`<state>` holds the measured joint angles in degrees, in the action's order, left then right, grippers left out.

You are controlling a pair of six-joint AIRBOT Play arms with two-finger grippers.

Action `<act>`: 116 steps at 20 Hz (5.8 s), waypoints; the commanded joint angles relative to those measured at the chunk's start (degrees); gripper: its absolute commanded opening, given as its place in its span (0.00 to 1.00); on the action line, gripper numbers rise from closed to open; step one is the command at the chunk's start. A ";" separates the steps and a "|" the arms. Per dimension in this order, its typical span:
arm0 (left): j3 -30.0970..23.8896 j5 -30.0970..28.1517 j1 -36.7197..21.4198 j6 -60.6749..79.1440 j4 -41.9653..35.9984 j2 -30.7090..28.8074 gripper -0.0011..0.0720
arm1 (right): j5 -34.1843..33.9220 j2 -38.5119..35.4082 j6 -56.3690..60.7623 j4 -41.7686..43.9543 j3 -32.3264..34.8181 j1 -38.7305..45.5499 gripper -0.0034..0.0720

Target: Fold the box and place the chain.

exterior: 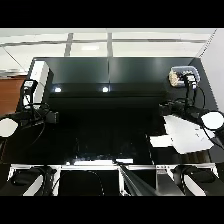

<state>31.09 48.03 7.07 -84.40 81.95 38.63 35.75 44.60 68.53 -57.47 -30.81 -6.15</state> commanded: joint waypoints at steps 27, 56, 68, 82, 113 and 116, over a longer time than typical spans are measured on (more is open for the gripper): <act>0.00 -9.27 0.02 0.00 -2.69 0.09 0.05 | -16.76 3.32 7.39 -12.17 -3.15 16.90 1.00; 0.00 -9.01 0.04 -1.33 -16.46 7.19 0.99 | 36.87 14.05 -24.87 4.13 -18.12 42.01 0.06; -0.07 -7.37 3.63 8.46 -35.74 12.13 0.99 | 1.20 1.99 -13.22 32.44 13.81 1.79 0.06; 31.30 23.39 3.50 23.45 -50.23 57.02 0.97 | -4.96 2.05 -11.69 32.17 15.61 -7.91 0.06; 16.98 8.20 15.26 87.84 -45.79 38.75 0.05 | 20.81 2.10 -26.64 -4.09 -7.98 -5.90 0.99; 16.96 9.03 17.09 90.01 -45.33 40.65 0.05 | 16.04 2.10 -37.03 -4.09 -6.05 -11.63 0.99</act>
<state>51.48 62.59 22.20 -5.45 36.80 80.86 54.48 46.65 42.17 -60.23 -37.47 -13.72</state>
